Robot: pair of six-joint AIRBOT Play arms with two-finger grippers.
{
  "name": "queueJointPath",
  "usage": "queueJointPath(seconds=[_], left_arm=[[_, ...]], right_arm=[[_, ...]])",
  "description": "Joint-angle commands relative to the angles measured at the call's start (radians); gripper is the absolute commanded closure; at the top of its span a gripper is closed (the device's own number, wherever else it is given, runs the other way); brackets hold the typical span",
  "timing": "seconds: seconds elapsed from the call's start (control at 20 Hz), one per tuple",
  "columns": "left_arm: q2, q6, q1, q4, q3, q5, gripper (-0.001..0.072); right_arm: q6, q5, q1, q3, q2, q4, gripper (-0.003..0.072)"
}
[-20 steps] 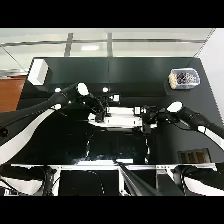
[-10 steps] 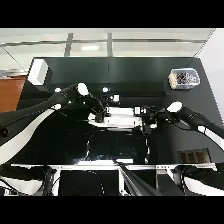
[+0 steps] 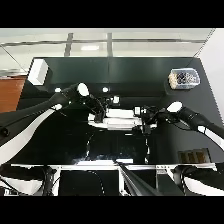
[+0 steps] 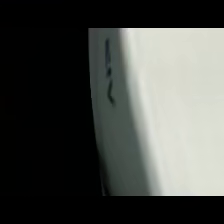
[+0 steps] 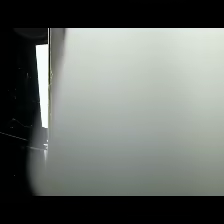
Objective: Fold the box and place the chain.
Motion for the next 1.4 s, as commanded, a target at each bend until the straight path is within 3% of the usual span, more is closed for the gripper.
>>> queueJointPath(seconds=[0.0,0.35,0.4,0.45,0.5,0.55,0.65,0.75,0.9,1.05,1.15,1.25,1.35], left_arm=[[0.019,-0.037,0.013,0.021,0.014,-0.036,0.0180],[0.169,-0.326,0.113,0.183,0.031,-0.208,0.0175],[0.195,-0.373,0.126,0.196,0.031,-0.224,0.0180],[0.217,-0.433,0.136,0.197,0.031,-0.252,0.0278],[0.232,-0.510,0.142,0.197,0.031,-0.289,0.0473],[0.239,-0.576,0.142,0.196,0.031,-0.358,0.0686],[0.240,-0.697,0.130,0.159,0.008,-0.506,0.0689],[0.259,-0.752,0.096,0.075,-0.073,-0.515,0.0690],[0.307,-0.691,0.026,-0.132,-0.216,-0.349,0.0690],[0.360,-0.504,-0.009,-0.422,-0.317,-0.032,0.0689],[0.369,-0.393,0.000,-0.575,-0.325,0.153,0.0689],[0.365,-0.389,-0.002,-0.593,-0.325,0.404,0.0688],[0.345,-0.389,-0.001,-0.563,-0.311,0.508,0.0688]], right_arm=[[0.001,0.003,0.009,0.000,0.000,0.000,0.0255],[-0.011,-0.022,0.046,0.000,0.000,-0.003,0.0255],[-0.011,-0.021,0.046,0.000,0.000,-0.003,0.0283],[-0.011,-0.021,0.046,0.000,0.000,-0.004,0.0375],[-0.012,-0.021,0.046,0.000,0.000,-0.004,0.0452],[-0.012,-0.021,0.046,0.000,0.000,-0.004,0.0449],[-0.012,-0.022,0.046,0.000,0.000,-0.004,0.0449],[-0.012,-0.032,0.046,0.000,0.000,-0.004,0.0449],[-0.008,-0.032,0.046,0.000,0.000,-0.002,0.0449],[-0.006,-0.032,0.046,0.000,0.000,-0.001,0.0449],[-0.001,-0.032,0.046,-0.001,0.000,-0.001,0.0449],[0.000,-0.032,0.046,-0.001,0.000,-0.001,0.0449],[0.012,-0.031,0.046,0.000,0.000,-0.001,0.0449]])
